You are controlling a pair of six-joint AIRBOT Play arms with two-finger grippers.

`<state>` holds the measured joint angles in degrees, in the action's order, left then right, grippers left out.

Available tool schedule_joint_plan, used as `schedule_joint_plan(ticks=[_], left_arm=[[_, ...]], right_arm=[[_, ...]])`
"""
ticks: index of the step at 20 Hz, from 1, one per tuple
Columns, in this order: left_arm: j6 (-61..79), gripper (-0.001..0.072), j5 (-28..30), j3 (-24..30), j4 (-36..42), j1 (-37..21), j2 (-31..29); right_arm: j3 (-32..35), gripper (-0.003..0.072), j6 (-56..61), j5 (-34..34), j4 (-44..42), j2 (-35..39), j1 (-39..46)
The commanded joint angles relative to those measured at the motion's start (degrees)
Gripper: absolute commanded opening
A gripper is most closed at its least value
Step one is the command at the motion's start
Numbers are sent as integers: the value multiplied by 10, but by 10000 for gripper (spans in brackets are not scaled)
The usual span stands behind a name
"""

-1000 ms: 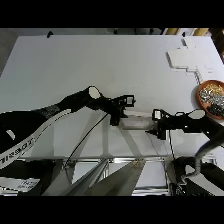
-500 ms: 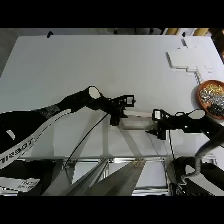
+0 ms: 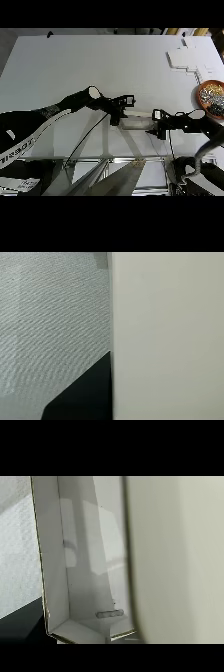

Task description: Fold the box and place the chain.

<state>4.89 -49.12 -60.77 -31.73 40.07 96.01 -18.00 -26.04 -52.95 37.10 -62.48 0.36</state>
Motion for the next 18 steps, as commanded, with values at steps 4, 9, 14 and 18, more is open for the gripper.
schedule_joint_plan(ticks=[4,9,14,18], left_arm=[[0,12,-1,0,1,1,0],[0,386,-12,0,-1,-2,-12],[-58,519,-8,0,-54,-2,-52],[-225,516,-33,0,-197,-2,-95]], right_arm=[[0,318,0,0,0,0,0],[0,318,0,0,0,0,0],[0,318,0,0,0,0,0],[0,318,0,0,0,0,0]])
